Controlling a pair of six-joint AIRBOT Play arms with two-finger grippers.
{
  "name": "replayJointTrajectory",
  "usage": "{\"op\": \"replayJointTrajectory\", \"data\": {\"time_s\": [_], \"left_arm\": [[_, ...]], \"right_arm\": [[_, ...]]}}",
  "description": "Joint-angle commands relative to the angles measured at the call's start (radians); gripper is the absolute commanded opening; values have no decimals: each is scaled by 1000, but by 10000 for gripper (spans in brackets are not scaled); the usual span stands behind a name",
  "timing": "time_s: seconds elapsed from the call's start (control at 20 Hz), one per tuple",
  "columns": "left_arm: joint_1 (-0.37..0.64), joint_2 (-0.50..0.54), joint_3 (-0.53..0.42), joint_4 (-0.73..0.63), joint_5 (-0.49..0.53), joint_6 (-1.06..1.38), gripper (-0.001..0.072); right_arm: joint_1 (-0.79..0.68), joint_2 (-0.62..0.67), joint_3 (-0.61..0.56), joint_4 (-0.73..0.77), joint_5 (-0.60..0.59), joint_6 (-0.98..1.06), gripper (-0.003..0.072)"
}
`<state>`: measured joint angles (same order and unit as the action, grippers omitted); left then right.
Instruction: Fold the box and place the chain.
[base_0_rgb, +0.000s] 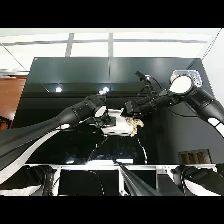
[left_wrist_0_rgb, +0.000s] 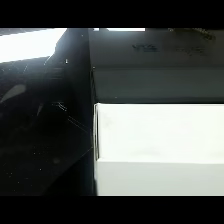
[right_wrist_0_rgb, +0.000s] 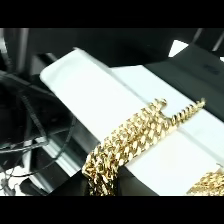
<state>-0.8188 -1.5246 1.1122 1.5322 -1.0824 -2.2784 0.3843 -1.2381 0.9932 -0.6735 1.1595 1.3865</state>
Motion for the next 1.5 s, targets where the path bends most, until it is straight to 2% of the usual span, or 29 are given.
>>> {"op": "replayJointTrajectory", "data": {"time_s": [0.0, 0.15, 0.4, 0.75, 0.9, 1.05, 1.25, 1.45], "left_arm": [[0, 0, 1, 0, 0, 0, 30], [0, 0, 1, 0, 1, 0, 30], [0, 0, 1, 0, 0, 0, 30], [0, 0, 1, 0, 0, 0, 30], [0, 0, 1, 0, 0, 0, 30], [0, 0, 1, 0, 1, 0, 30], [0, 0, 1, 0, 0, 0, 30], [0, 0, 1, 0, 1, 0, 30]], "right_arm": [[9, -10, -7, -36, -18, 3, 17], [9, -11, -7, -38, -3, 5, 17], [-14, 4, -6, -34, 94, 4, 17], [-153, 147, -5, -35, 188, 4, 16], [-216, 162, -6, -35, 262, -5, 16], [-218, 161, -6, -33, 304, -19, 15], [-194, 161, -6, -18, 295, -22, 15], [-146, 142, -6, 42, 224, -36, 9]]}}
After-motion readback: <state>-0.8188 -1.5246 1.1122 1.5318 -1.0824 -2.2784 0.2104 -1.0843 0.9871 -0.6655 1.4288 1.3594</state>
